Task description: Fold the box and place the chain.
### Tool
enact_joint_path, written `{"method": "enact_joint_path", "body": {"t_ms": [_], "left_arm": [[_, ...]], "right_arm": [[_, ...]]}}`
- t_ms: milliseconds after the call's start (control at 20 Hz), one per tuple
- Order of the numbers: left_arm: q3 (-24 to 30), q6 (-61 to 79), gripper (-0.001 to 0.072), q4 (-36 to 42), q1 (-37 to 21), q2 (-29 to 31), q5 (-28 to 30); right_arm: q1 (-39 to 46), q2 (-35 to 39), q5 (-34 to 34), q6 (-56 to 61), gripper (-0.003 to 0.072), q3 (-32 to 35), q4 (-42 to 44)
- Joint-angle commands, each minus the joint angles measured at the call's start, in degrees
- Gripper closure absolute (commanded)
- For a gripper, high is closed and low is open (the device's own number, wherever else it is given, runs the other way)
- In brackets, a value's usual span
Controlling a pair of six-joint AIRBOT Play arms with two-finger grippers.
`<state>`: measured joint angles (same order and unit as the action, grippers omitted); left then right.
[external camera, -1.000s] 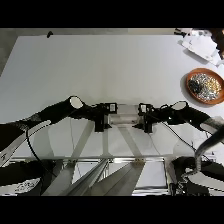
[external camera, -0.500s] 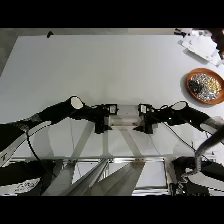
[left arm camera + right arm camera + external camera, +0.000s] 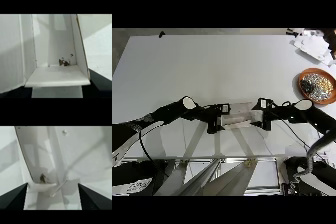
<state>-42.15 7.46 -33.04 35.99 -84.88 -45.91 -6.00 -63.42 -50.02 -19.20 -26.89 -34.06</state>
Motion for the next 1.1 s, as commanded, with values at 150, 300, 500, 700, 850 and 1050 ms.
{"method": "enact_joint_path", "body": {"t_ms": [150, 300, 500, 700, 850, 1050], "left_arm": [[-0.1, 0.0, 0.0488, 0.0, 0.0, 0.0, 0.2], [-0.1, 0.0, 0.0488, 0.0, 0.0, 0.0, -0.6], [-0.1, -1.8, 0.06, -1.5, -0.1, 0.1, 1.6], [-0.1, -7.4, 0.07, -9.9, 0.0, 1.4, 4.4], [-0.1, -12.0, 0.07, -13.6, 0.0, 3.8, 6.5], [-0.1, -12.0, 0.0699, -14.4, 0.0, 4.9, 6.3]], "right_arm": [[1.4, 10.6, -5.3, 18.2, -0.0017, 0.0, -22.8], [1.4, 14.1, -5.3, 21.8, -0.0012, 0.0, -25.2], [1.4, 19.5, -6.3, 22.0, 0.0035, 0.0, -24.8], [1.4, 22.0, -6.5, 22.0, 0.0035, 0.0, -21.7], [1.4, 22.0, -6.5, 21.9, 0.0035, 0.0, -17.7], [1.4, 22.0, -6.4, 21.7, 0.0035, 0.0, -14.2]]}}
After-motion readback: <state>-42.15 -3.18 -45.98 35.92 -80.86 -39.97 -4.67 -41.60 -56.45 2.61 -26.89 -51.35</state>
